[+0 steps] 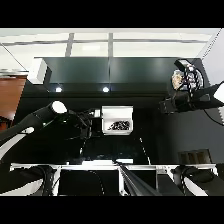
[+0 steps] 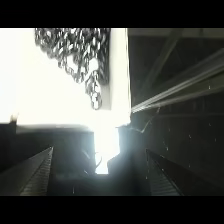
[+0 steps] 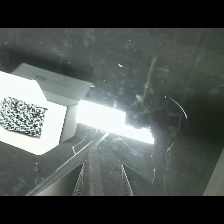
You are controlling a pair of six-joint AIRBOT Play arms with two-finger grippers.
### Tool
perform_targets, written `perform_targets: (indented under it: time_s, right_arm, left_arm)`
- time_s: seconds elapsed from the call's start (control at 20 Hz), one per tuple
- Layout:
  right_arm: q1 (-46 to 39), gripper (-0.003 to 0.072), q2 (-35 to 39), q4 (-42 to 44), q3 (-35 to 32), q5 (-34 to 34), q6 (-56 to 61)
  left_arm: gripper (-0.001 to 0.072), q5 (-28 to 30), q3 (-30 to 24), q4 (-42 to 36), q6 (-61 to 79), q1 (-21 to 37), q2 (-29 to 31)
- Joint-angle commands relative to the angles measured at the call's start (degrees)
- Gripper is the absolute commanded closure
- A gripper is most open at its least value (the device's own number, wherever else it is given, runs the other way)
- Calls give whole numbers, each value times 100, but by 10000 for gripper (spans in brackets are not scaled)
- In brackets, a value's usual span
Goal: Fold the box and place the chain.
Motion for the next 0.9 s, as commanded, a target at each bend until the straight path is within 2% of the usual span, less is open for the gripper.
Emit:
perform_targets:
  time_s: [0.0,0.7,0.75,0.85]
  right_arm:
    - [4,402,2,15,-15,-20,-2]
    - [4,402,2,11,-15,-61,-4]
    - [4,402,2,11,-15,-79,-4]
    - [9,402,2,13,-28,-155,-4]
  left_arm:
    - [-11,293,15,-529,262,-48,-188]
    - [-1,356,297,-708,332,-162,-544]
    - [31,306,297,-708,422,-162,-544]
    - [289,304,297,-708,437,-162,-544]
